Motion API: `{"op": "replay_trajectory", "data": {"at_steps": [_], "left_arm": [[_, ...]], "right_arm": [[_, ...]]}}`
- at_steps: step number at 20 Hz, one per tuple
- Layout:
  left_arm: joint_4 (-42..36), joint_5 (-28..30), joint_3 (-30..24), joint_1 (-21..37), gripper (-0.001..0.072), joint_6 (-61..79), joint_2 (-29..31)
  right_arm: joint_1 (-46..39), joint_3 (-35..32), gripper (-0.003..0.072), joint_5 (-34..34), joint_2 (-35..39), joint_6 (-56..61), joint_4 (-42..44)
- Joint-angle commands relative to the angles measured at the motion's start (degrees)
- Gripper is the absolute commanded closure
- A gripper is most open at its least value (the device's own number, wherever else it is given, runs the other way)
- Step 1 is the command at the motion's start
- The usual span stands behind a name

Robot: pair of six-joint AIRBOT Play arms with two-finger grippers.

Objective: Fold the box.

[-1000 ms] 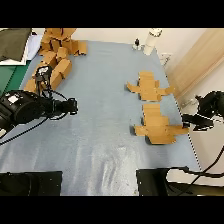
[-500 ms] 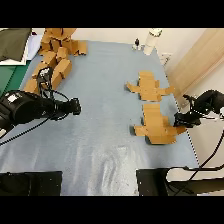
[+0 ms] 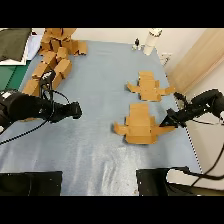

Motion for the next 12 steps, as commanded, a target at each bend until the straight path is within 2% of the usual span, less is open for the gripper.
{"op": "replay_trajectory", "data": {"at_steps": [1,3,6,8,12], "left_arm": [[-7.17,-4.83,-0.02,4.68,0.0025,9.01,-0.22],[-7.89,-6.21,-0.02,5.64,0.0025,10.84,-0.96],[-8.5,-7.65,-0.04,5.46,0.0025,11.58,-2.32],[-8.92,-7.63,-0.04,5.46,0.0025,11.61,-3.1],[-11.58,-7.96,-0.02,5.46,0.0025,12.83,-4.74]], "right_arm": [[4.57,-11.21,0.0684,7.48,9.6,3.72,3.85],[8.81,-18.45,0.0684,11.98,14.34,4.52,3.91],[12.07,-23.8,0.068,15.26,18.32,5.01,3.87],[12.22,-24.9,0.0441,15.15,18.43,5.6,4.07],[12.24,-25.14,0.0446,15.02,18.4,5.57,4.22]]}}
